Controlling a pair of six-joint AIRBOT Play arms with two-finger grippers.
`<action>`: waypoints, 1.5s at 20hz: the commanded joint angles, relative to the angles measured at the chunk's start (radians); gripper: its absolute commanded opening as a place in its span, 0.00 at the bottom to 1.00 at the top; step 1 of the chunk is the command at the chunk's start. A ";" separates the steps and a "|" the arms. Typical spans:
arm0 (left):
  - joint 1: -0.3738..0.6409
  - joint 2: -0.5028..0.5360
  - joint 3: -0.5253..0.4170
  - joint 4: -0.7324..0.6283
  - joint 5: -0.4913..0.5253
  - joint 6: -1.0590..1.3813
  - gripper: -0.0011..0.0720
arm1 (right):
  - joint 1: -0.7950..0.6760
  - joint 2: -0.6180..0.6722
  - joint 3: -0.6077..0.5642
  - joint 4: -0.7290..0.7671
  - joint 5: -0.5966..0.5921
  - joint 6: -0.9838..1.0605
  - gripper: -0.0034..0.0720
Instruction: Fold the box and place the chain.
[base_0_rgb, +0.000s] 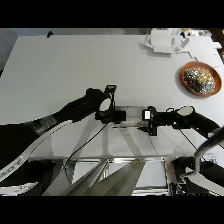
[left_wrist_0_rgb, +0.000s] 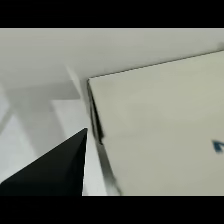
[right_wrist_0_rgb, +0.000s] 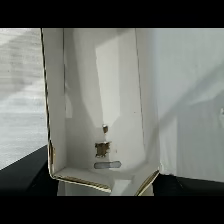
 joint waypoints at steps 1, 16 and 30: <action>-0.017 -0.063 0.070 0.063 -0.151 -0.138 0.48 | 0.000 0.001 0.000 0.000 0.000 0.000 0.60; -0.064 -0.085 0.070 0.114 -0.064 -0.291 0.12 | 0.000 0.001 0.000 0.000 0.000 0.000 0.60; -0.047 -0.074 0.093 0.123 -0.146 -0.186 0.30 | 0.000 0.001 0.000 0.000 0.000 0.000 0.60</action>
